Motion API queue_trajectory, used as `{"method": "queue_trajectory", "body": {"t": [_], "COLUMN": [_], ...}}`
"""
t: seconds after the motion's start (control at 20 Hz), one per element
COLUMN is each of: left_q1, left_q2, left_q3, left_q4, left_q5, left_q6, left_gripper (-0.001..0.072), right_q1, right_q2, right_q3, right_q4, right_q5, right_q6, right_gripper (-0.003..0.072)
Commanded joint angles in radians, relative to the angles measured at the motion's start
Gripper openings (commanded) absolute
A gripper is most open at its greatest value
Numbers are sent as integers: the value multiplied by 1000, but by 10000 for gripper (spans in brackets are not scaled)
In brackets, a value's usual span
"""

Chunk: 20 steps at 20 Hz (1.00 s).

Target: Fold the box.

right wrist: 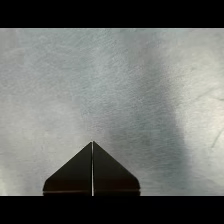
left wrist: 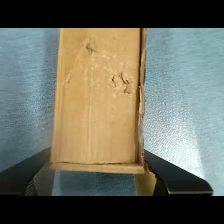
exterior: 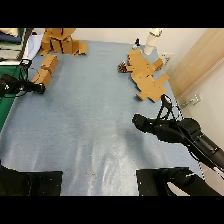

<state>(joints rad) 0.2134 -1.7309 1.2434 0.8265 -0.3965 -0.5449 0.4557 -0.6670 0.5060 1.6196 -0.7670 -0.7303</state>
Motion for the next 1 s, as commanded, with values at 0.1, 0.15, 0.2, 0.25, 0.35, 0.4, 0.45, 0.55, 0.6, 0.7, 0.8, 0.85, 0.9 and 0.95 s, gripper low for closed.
{"method": "queue_trajectory", "body": {"t": [0.1, 0.15, 0.2, 0.25, 0.35, 0.4, 0.45, 0.55, 0.6, 0.7, 0.8, 0.85, 0.9, 0.95], "left_q1": [18, 28, 45, 63, 97, 114, 124, 130, 126, 87, 13, -37, -100, -173], "left_q2": [17, 33, 58, 86, 157, 203, 247, 349, 404, 491, 541, 553, 555, 554], "left_q3": [2, 2, 2, 2, 2, 2, 2, 2, 2, 2, 2, 2, 1, -7], "left_q4": [9, 10, 14, 28, 63, 70, 73, 72, 60, 57, 48, 48, 48, 50], "left_q5": [-58, -89, -127, -165, -264, -317, -356, -425, -484, -634, -770, -822, -872, -896], "left_q6": [-85, -85, -85, -85, -85, -85, -85, -85, -98, -100, -152, -209, -273, -333], "left_gripper": [706, 706, 707, 706, 706, 706, 706, 705, 624, 64, 13, 12, 12, 11], "right_q1": [1, 1, 1, 1, 1, 1, 0, 0, 0, -1, -1, -1, -1, 0], "right_q2": [-1, -1, -1, -1, -1, -1, -1, -2, -11, -68, -164, -216, -273, -331], "right_q3": [1, 1, 1, 1, 1, 1, 1, 2, 4, 33, 99, 142, 193, 249], "right_q4": [13, 13, 13, 13, 29, 64, 91, 138, 167, 180, 180, 180, 180, 182], "right_q5": [-1, -1, -1, -1, -1, -1, -1, -1, -6, -35, -35, -35, -40, -58], "right_q6": [0, -1, -5, -8, -56, -92, -121, -193, -246, -310, -394, -431, -460, -481], "right_gripper": [94, 161, 165, 165, 165, 165, 165, 84, 4, 3, 3, 3, 3, 3]}}
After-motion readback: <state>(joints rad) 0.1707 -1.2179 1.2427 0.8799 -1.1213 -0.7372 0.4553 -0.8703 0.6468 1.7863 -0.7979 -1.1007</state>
